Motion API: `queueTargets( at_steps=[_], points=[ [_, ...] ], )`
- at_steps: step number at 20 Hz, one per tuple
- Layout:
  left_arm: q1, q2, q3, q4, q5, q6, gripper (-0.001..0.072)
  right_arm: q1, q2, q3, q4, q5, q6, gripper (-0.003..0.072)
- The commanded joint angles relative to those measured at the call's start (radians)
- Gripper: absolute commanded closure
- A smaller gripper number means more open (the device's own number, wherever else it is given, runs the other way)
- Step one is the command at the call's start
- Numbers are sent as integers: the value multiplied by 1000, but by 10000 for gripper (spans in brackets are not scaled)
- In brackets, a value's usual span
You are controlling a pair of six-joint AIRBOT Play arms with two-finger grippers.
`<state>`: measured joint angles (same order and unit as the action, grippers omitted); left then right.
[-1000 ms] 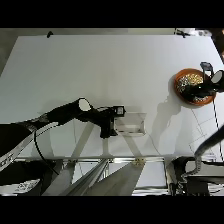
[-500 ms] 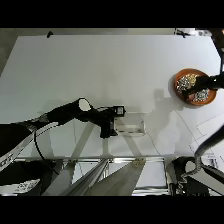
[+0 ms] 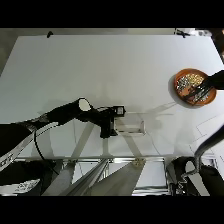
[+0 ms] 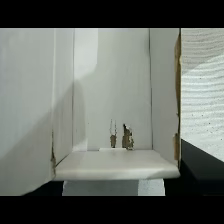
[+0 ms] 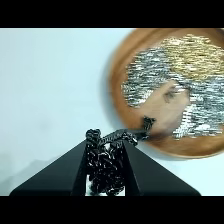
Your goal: Fold the box and place the chain.
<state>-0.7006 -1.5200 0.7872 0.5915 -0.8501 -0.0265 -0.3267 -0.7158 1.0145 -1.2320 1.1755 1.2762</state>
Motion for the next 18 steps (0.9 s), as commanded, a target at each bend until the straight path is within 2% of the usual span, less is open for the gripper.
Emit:
queueTargets(
  at_steps=[1, 4, 9, 13, 18],
  points=[
    [1, 1, 0, 0, 0, 0, 499, 0, 121, 1, 200, 165, -32, 677],
    [1, 1, 0, 0, 0, 0, 499, 9, 184, 1, 253, 218, -32, 677],
    [1, 1, 0, 0, 0, 0, 499, 134, 275, 1, 341, 231, -29, 677],
    [1, 1, 0, 0, 0, 0, 499, 229, 287, 0, 354, 230, -29, 677],
    [1, 1, 0, 0, 0, 0, 499, 280, 287, -1, 357, 230, -24, 677]
  ],
)
